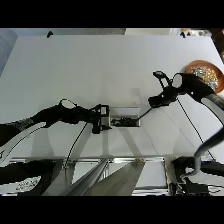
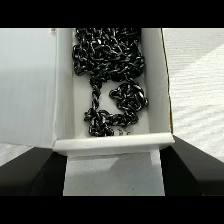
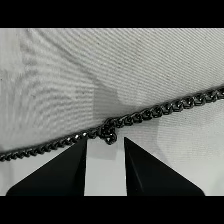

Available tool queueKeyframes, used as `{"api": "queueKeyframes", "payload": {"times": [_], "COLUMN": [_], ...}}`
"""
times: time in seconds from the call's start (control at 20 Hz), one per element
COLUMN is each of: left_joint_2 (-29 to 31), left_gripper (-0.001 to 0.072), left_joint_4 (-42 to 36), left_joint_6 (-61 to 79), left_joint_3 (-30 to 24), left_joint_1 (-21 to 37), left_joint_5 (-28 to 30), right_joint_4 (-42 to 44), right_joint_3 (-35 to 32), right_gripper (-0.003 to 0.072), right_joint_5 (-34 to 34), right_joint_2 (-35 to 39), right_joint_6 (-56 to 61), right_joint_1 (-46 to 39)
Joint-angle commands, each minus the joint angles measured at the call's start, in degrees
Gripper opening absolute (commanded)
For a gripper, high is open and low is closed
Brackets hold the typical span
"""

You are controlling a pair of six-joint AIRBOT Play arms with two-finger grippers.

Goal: Fold the box and place the chain.

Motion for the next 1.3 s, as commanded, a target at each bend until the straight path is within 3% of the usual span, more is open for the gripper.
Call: {"api": "queueKeyframes", "payload": {"times": [0.0,0.3,0.35,0.4,0.6,1.0,1.25], "left_joint_2": [0.0,0.0,0.0,0.0,0.0,0.0,0.0], "left_gripper": [0.0152,0.0152,0.0152,0.0152,0.0152,0.0152,0.0152], "left_joint_4": [0.0,0.0,0.0,0.0,0.0,0.0,0.0], "left_joint_6": [0.0,0.0,0.0,0.0,0.0,0.0,0.0], "left_joint_3": [0.1,0.1,0.1,0.1,0.1,0.1,0.1], "left_joint_1": [0.0,0.0,0.0,0.0,0.0,0.0,0.0], "left_joint_5": [0.0,0.0,0.0,0.0,0.0,0.0,0.0], "right_joint_4": [0.1,0.3,0.3,0.3,0.3,0.8,9.9], "right_joint_3": [0.0,0.0,0.0,0.0,0.0,0.0,0.0], "right_gripper": [0.0179,0.0155,0.006,0.0019,0.0019,0.0019,0.0018], "right_joint_5": [-0.5,-0.1,0.2,0.6,2.2,5.9,9.1], "right_joint_2": [-0.7,-0.7,-0.7,-0.7,1.8,19.2,28.8], "right_joint_6": [0.2,0.2,0.2,0.2,-0.5,-1.0,-3.5], "right_joint_1": [0.0,0.0,0.0,0.0,0.0,0.0,2.1]}}
